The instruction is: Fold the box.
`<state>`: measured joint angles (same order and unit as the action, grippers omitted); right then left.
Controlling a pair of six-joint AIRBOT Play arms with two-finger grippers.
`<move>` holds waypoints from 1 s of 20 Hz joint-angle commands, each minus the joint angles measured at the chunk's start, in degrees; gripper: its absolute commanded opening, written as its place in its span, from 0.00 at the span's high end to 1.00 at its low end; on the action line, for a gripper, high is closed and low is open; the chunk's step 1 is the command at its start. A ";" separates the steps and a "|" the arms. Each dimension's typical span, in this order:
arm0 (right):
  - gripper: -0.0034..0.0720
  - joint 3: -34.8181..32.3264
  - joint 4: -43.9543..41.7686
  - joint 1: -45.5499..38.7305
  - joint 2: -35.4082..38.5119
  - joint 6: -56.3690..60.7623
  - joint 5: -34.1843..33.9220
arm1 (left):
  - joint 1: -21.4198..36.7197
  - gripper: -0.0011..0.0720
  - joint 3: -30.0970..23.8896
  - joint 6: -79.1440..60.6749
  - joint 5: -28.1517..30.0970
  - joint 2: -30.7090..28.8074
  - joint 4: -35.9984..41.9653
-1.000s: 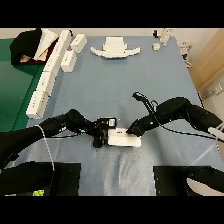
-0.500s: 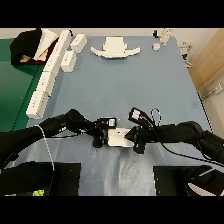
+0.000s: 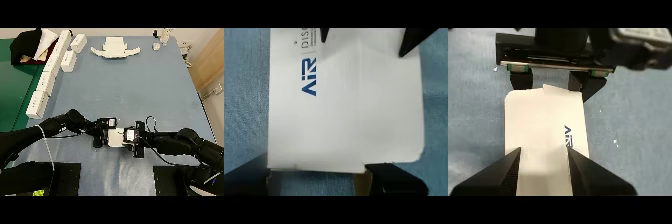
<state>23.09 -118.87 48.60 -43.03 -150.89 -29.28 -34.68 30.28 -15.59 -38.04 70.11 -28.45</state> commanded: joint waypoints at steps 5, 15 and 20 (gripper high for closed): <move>0.34 0.02 3.13 0.81 -3.32 -4.83 4.92 | 0.02 0.38 0.02 -0.02 0.02 -0.02 0.00; 0.34 2.34 3.17 0.81 -2.34 -5.20 4.76 | 0.02 0.38 0.02 -0.02 0.02 -0.02 0.00; 0.34 2.54 5.99 0.66 -1.88 -5.20 6.14 | 0.02 0.38 0.02 -0.02 0.02 -0.02 0.00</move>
